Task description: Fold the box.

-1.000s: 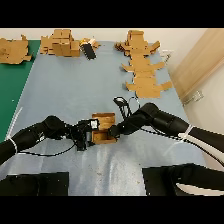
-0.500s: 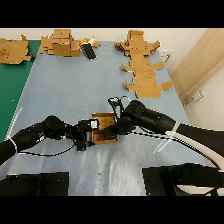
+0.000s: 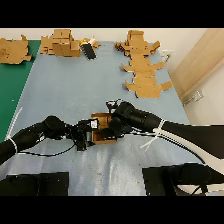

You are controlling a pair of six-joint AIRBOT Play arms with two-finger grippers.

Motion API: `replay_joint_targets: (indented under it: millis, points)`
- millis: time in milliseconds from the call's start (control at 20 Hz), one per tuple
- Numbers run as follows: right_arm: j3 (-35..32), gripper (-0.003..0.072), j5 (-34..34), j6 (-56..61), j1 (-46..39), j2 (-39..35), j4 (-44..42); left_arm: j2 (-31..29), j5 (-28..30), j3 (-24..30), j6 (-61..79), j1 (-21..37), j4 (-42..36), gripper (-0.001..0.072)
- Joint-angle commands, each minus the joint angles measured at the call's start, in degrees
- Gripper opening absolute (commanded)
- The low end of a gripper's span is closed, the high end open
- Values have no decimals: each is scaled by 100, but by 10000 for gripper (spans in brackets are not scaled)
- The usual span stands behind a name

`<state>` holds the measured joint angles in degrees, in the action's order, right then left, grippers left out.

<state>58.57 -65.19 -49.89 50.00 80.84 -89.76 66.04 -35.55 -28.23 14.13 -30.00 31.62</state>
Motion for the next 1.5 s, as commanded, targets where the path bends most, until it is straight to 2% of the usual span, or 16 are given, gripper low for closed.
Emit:
replay_joint_targets:
  millis: [0,150,300,350,450,650,750,850,1000,1100,1200,1300,1350,1450]
  points:
    - [28,0,-219,-2,13,63,66,4,2,-4,17,-2,9,431]
    - [46,15,-214,-7,35,57,114,2,2,-4,17,-2,9,430]
    - [133,336,-236,-68,37,-70,151,2,2,-4,17,-2,9,431]
    - [179,395,-236,-68,37,-168,149,2,2,-4,17,-2,9,430]
    - [245,395,-293,-68,35,-374,157,2,2,-4,15,-2,9,431]
    - [258,384,-310,-2,31,-949,345,2,2,-4,15,-2,9,431]
    - [254,173,-437,-7,-17,-1279,391,4,2,-4,15,-2,9,431]
    - [173,-4,-542,-170,-238,-1550,380,2,2,-4,15,-2,9,431]
    - [-249,-4,-472,-1174,-1088,-1698,-9,2,2,-4,17,-2,9,431]
    - [-662,-4,337,-2420,-2087,-1644,-1145,2,2,-4,17,-2,9,431]
    - [-990,-4,1139,-4527,-3119,-1419,-3209,2,2,-4,15,-2,9,430]
    - [-986,-4,1180,-6614,-3886,-866,-5125,2,2,-4,15,-2,9,431]
    - [-907,-4,1014,-7296,-4085,-540,-5777,2,2,-4,15,-2,9,431]
    - [-544,-5,485,-8131,-4172,162,-6321,2,2,-4,17,-2,9,430]
